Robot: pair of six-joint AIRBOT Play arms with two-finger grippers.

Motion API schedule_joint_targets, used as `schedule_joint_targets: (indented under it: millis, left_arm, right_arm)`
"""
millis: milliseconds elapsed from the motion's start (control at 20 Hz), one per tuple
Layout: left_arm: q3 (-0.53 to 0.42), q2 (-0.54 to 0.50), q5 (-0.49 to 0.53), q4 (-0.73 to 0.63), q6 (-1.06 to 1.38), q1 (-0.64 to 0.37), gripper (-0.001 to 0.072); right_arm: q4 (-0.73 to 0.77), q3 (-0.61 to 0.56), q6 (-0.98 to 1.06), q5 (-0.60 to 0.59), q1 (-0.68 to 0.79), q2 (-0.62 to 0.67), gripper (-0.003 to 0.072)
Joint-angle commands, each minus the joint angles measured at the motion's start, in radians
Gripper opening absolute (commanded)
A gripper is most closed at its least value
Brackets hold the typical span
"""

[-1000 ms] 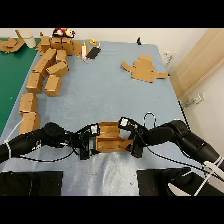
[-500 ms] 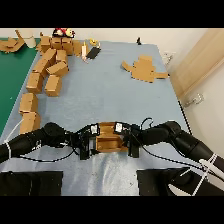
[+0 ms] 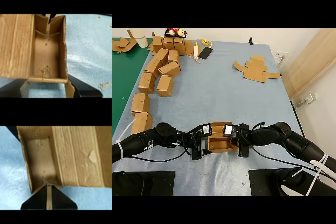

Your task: Fold the box.

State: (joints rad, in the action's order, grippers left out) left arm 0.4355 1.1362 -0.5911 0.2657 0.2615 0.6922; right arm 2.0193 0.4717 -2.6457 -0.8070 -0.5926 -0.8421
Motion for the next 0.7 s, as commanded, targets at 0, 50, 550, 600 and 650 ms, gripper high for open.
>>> schedule_joint_targets:
  millis: [0, 50, 550, 600, 650]
  left_arm:
    - [0.000, 0.000, 0.000, 0.000, 0.000, 0.000, 0.0524]
    - [0.000, 0.000, 0.000, 0.000, 0.000, 0.000, 0.0523]
    - [0.000, 0.000, 0.000, 0.000, 0.000, 0.000, 0.0523]
    - [0.000, 0.000, 0.000, 0.000, 0.000, 0.000, 0.0523]
    - [0.000, 0.000, 0.000, 0.000, 0.000, 0.000, 0.0523]
  right_arm:
    - [0.057, -0.002, -0.008, 0.012, -0.002, 0.000, 0.0112]
    - [0.068, -0.002, -0.008, 0.012, -0.003, -0.004, 0.0112]
    - [0.061, -0.001, -0.007, 0.014, -0.062, -0.085, 0.0528]
    - [0.060, -0.001, -0.007, 0.014, -0.062, -0.085, 0.0528]
    - [0.060, -0.001, -0.007, 0.014, -0.061, -0.085, 0.0528]
